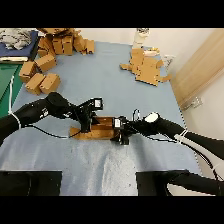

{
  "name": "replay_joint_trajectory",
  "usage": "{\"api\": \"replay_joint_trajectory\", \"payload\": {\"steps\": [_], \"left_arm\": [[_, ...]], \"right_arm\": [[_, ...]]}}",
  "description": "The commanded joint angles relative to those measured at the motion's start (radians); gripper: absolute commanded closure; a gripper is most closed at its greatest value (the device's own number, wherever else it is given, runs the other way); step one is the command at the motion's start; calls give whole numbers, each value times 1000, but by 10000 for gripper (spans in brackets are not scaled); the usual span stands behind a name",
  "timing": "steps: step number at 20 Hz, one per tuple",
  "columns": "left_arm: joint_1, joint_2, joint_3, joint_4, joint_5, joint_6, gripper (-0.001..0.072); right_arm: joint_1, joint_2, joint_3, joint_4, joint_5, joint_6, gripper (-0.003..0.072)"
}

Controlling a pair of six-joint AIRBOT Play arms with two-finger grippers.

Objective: Fold the box.

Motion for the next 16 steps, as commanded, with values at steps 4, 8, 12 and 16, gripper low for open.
{"api": "replay_joint_trajectory", "payload": {"steps": [4, 8, 12, 16], "left_arm": [[1, 0, 1, 1, 22, -26, 697], [3, 2, 1, 13, 55, -133, 293], [3, 64, 1, 232, 53, -313, 291], [3, 218, 1, 624, -130, -729, 291]], "right_arm": [[0, -1, 0, 0, -4, 0, 84], [0, -1, 0, 0, -4, 0, 84], [0, -1, 0, 0, -4, 0, 84], [0, -1, 0, 0, -4, 0, 84]]}}
